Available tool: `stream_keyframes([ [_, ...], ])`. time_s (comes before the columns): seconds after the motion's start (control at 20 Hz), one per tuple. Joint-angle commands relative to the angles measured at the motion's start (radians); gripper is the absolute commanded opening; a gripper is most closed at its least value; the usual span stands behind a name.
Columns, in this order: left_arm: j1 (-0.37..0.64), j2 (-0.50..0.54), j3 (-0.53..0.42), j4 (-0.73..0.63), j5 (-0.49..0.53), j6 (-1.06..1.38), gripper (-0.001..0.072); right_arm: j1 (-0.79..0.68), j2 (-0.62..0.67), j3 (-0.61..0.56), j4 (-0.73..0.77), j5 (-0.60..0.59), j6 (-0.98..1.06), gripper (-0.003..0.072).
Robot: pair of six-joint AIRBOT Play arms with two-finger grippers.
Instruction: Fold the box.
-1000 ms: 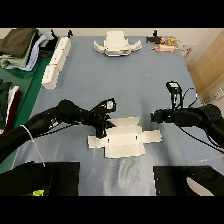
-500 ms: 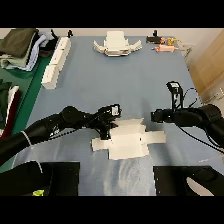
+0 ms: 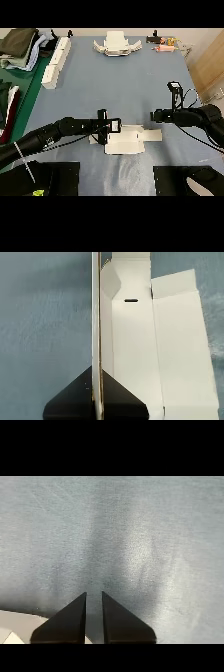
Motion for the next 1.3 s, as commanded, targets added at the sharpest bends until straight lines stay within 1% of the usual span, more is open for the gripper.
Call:
stream_keyframes([
  [0.0, -0.043, 0.008, -0.063, 0.009, 0.113, 0.004, 0.0009, 0.000, 0.000, 0.001, 0.009, 0.000, 0.003, 0.0165],
  [0.15, -0.065, 0.008, -0.092, 0.006, 0.159, -0.005, 0.0009, 0.000, 0.000, 0.001, 0.034, 0.000, 0.003, 0.0164],
  [0.45, -0.068, 0.008, -0.095, 0.006, 0.147, -0.084, 0.0013, 0.000, 0.000, 0.001, 0.050, 0.000, 0.002, 0.0165],
  [0.55, -0.067, 0.008, -0.095, 0.006, 0.102, -0.122, 0.0013, 0.000, 0.000, 0.001, 0.050, -0.003, 0.002, 0.0165],
  [0.7, -0.067, 0.013, -0.095, 0.006, -0.001, -0.135, 0.0012, 0.000, 0.000, 0.001, 0.049, -0.002, 0.002, 0.0164],
  [1.05, -0.064, 0.058, -0.075, 0.006, -0.015, -0.187, 0.0012, 0.000, 0.000, 0.001, 0.049, -0.002, 0.002, 0.0164],
  [1.15, -0.049, 0.058, -0.063, 0.007, -0.053, -0.187, 0.0012, 0.000, 0.000, 0.001, 0.050, -0.002, 0.002, 0.0164],
  [1.25, -0.007, 0.058, -0.043, 0.007, -0.103, -0.187, 0.0012, 0.000, 0.000, 0.001, 0.052, -0.003, 0.002, 0.0164],
])
